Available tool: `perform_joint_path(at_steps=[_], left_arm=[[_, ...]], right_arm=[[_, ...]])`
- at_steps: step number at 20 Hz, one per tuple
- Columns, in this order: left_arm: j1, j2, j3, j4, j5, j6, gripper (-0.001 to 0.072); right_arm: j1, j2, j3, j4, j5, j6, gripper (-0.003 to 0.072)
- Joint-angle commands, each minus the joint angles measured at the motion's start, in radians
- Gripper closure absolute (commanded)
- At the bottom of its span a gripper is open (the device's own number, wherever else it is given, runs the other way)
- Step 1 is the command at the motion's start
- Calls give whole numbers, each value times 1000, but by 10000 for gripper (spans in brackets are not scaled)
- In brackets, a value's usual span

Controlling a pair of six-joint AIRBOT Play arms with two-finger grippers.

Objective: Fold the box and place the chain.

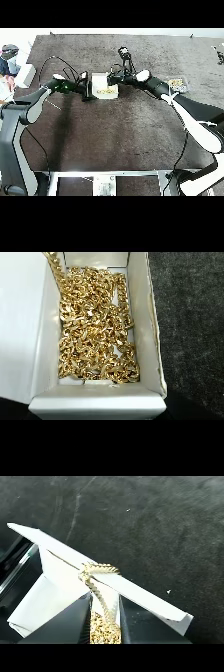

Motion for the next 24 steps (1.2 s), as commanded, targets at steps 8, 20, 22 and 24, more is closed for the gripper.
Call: perform_joint_path(at_steps=[8,20,22,24], left_arm=[[1,0,0,0,0,0,432],[1,0,0,0,0,1,432],[1,0,0,0,0,0,432],[1,0,0,0,0,0,432]], right_arm=[[8,10,66,0,126,2,675],[6,225,66,-40,175,8,675],[6,244,66,-57,195,8,674],[7,247,66,-56,230,8,675]])
